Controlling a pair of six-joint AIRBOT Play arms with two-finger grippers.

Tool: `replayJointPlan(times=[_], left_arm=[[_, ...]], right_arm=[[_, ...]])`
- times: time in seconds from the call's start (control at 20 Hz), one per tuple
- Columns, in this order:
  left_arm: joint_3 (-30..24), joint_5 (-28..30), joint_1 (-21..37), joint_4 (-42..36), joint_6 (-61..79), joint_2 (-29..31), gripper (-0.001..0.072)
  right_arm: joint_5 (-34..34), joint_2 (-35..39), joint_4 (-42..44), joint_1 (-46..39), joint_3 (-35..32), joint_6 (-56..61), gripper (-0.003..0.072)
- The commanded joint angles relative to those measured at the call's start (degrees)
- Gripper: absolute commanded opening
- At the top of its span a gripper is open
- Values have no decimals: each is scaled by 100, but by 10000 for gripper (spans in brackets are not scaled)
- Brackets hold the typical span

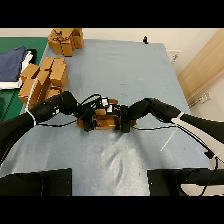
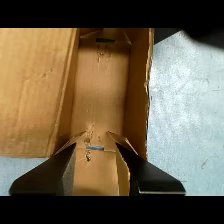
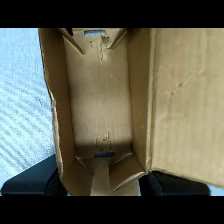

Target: Fold the box.

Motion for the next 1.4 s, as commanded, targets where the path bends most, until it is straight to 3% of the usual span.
replayJointPlan(times=[0.0, 0.05, 0.1, 0.25, 0.4, 0.6, 0.75, 0.95, 1.1, 1.35], left_arm=[[7, 61, 0, -35, -39, 2, 396], [13, 2, 0, -24, -35, 4, 240], [22, -140, 15, 35, 26, 24, 20], [24, -922, 302, 319, -234, 243, 7], [17, -1530, 1139, 367, -804, 734, 5], [-87, -1506, 2846, 306, -2610, 1047, 7], [-494, -1528, 3488, -33, -3595, 905, 7], [-1051, -1196, 3016, -922, -3648, 306, 9], [-1056, -960, 2496, -1687, -3622, -129, 11], [-962, -772, 1921, -2068, -3571, -374, 13]], right_arm=[[7, -2, -7, 0, 2, -2, 290], [7, -2, -7, -2, 2, -2, 290], [7, -2, -7, -2, 2, -2, 290], [7, -2, -24, -2, 2, -2, 290], [7, -2, -22, 0, 2, -2, 290], [7, -2, -20, 0, 2, -2, 290], [15, -2, -20, 0, 2, -2, 290], [116, -2, -20, 0, 2, -2, 290], [116, -2, -20, 0, 2, 0, 290], [116, -2, -20, 0, 2, -2, 290]])
